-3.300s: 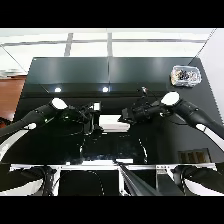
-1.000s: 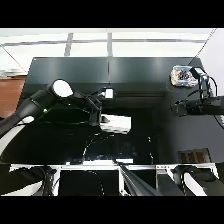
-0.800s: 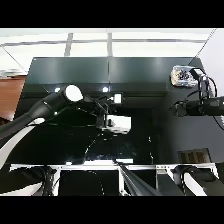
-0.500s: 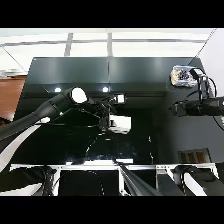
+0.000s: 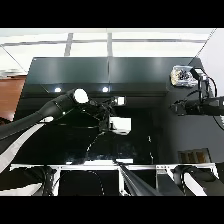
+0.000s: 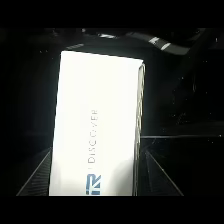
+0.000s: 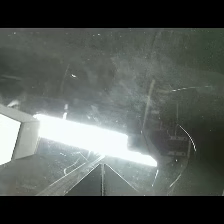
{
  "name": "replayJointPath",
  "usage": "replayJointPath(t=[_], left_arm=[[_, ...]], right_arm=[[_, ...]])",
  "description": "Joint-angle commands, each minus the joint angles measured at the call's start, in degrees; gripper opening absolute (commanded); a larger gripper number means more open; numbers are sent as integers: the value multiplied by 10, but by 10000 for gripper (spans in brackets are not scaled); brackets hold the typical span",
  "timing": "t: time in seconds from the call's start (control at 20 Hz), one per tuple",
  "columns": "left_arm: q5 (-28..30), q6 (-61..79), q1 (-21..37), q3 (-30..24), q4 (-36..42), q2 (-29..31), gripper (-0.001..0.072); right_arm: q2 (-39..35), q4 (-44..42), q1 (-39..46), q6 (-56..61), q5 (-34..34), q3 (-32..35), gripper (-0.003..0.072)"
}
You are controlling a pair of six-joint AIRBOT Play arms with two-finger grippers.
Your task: Fold the box and place the chain.
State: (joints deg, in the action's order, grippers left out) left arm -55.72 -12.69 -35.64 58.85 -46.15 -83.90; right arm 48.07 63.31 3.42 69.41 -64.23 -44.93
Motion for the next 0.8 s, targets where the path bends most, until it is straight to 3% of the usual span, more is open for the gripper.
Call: replayJointPath(t=[0.0, 0.3, 0.35, 0.45, 0.5, 0.65, 0.75], left_arm=[[5, 40, -5, 1, -5, -2, 720], [65, 2, -41, 1, -78, -26, 720], [81, -15, -49, 1, -94, -25, 691], [88, -44, -54, 11, -128, -16, 440], [88, -81, -49, 25, -158, -7, 372], [91, -170, 6, 76, -245, 20, 372], [103, -232, 83, 107, -293, 33, 372]], right_arm=[[0, -3, 0, 0, 1, 0, 15], [0, -7, 0, 0, 2, 0, 14], [0, -7, 0, 0, 2, 0, 15], [0, -7, 0, 0, 2, 0, 15], [0, -7, 0, 0, 2, 0, 15], [0, -7, 0, 0, 4, 1, 15], [0, -9, 0, 2, 7, 0, 15]])
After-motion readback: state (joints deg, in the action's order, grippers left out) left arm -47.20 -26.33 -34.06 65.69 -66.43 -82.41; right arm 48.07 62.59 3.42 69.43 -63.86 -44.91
